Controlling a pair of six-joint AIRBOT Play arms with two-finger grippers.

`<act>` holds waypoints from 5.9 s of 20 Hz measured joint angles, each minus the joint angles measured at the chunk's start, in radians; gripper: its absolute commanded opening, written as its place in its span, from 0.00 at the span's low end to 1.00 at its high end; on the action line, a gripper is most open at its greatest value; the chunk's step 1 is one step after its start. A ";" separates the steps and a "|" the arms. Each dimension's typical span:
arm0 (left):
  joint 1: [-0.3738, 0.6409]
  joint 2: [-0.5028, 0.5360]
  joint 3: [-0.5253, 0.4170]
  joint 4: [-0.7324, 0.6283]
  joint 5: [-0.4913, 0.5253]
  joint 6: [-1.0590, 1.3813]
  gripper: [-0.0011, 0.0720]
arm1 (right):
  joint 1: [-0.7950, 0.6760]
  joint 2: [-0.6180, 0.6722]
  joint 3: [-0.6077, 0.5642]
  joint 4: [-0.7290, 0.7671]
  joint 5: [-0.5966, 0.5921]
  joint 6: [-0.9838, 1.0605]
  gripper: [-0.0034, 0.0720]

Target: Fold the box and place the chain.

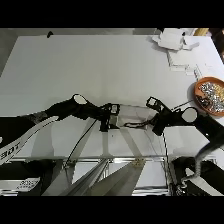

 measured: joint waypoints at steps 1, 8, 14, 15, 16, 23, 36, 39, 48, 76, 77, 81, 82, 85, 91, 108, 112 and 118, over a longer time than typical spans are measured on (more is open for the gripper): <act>0.000 0.000 0.000 0.000 0.000 0.000 0.39 | 0.000 0.013 0.000 0.000 0.010 0.001 0.07; 0.000 0.000 0.000 0.000 0.000 0.000 0.39 | 0.000 0.219 0.000 -0.019 0.119 0.085 0.07; 0.000 0.000 0.000 0.000 0.000 0.000 0.39 | 0.021 0.408 -0.001 0.001 0.214 0.093 0.07; 0.000 0.000 0.000 0.000 0.000 0.000 0.39 | 0.027 0.432 -0.001 0.035 0.219 0.069 0.07; 0.000 0.000 0.000 0.000 0.000 0.000 0.39 | 0.035 0.449 -0.001 0.079 0.217 0.043 0.07; 0.000 0.000 0.000 0.000 0.000 0.000 0.39 | 0.182 0.425 -0.001 0.446 0.005 -0.119 0.07; 0.000 0.000 0.000 0.000 0.000 0.000 0.39 | 0.283 0.174 0.015 0.418 -0.248 -0.154 0.44; 0.000 0.000 0.000 0.000 0.000 0.000 0.39 | 0.194 0.262 0.022 0.244 -0.095 -0.155 0.43; 0.000 0.000 0.000 0.000 0.000 0.000 0.39 | -0.029 0.293 -0.021 -0.009 0.177 -0.353 0.29; 0.000 0.000 0.000 0.000 0.000 0.000 0.39 | -0.007 0.339 -0.035 0.123 0.151 -0.462 0.07; 0.000 0.000 0.000 0.000 0.000 0.000 0.39 | -0.007 0.358 -0.035 0.169 0.166 -0.452 0.07; 0.000 0.000 0.000 0.000 0.000 0.000 0.39 | 0.018 0.395 -0.035 0.407 0.156 -0.438 0.07; 0.000 0.000 0.000 0.000 0.000 0.000 0.39 | 0.042 0.397 -0.035 0.452 0.129 -0.439 0.07; 0.000 0.000 0.000 0.000 0.000 0.000 0.39 | 0.162 0.369 -0.035 0.536 -0.002 -0.447 0.07; 0.000 0.000 0.000 0.000 0.000 0.000 0.39 | 0.368 0.202 -0.035 0.590 -0.290 -0.450 0.12; 0.000 0.000 0.000 0.000 0.000 0.000 0.39 | -0.115 0.177 0.178 -0.108 0.148 -0.472 0.27; 0.000 0.000 0.000 0.000 0.000 0.000 0.39 | -0.249 0.090 0.182 -0.166 0.151 -0.517 0.27; 0.000 0.000 0.000 0.000 0.000 0.000 0.39 | -0.266 -0.050 0.182 -0.195 0.150 -0.656 0.27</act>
